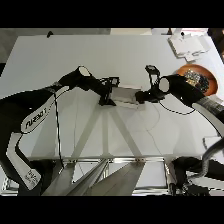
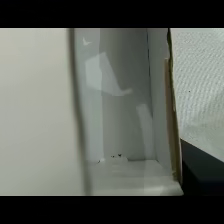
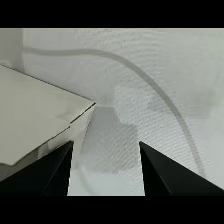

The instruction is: Fold the box and place the chain.

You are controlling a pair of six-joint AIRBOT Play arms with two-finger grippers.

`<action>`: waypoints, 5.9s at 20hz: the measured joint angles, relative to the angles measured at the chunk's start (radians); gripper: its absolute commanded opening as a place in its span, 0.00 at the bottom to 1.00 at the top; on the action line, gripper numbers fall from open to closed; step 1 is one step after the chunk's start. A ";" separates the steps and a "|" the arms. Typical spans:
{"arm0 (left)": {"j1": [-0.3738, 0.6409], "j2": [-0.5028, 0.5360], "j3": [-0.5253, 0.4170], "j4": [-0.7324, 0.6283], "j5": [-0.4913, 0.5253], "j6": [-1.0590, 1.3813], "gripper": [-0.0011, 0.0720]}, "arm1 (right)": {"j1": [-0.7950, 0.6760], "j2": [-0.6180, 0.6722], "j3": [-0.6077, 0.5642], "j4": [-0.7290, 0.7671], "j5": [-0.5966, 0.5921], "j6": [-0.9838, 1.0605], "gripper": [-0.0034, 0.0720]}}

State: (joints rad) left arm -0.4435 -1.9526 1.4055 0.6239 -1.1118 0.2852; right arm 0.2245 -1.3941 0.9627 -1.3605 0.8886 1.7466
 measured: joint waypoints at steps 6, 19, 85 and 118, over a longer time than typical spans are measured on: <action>-0.002 -0.001 0.000 -0.007 0.007 -0.001 0.22 | -0.040 0.078 0.001 0.014 0.027 -0.002 0.68; -0.002 -0.001 0.000 -0.002 -0.001 0.001 0.22 | -0.028 0.109 0.001 0.019 0.114 -0.045 0.66; -0.001 -0.001 -0.001 0.000 0.001 0.000 0.22 | 0.062 0.013 0.000 -0.183 -0.052 0.314 0.73; -0.001 -0.001 -0.001 -0.003 0.001 0.000 0.22 | -0.654 -0.170 0.126 -0.315 -0.185 0.039 0.23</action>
State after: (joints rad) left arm -0.4446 -1.9533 1.4048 0.6212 -1.1110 0.2848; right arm -0.4294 -1.5639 1.0882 -1.6756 0.7033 1.7855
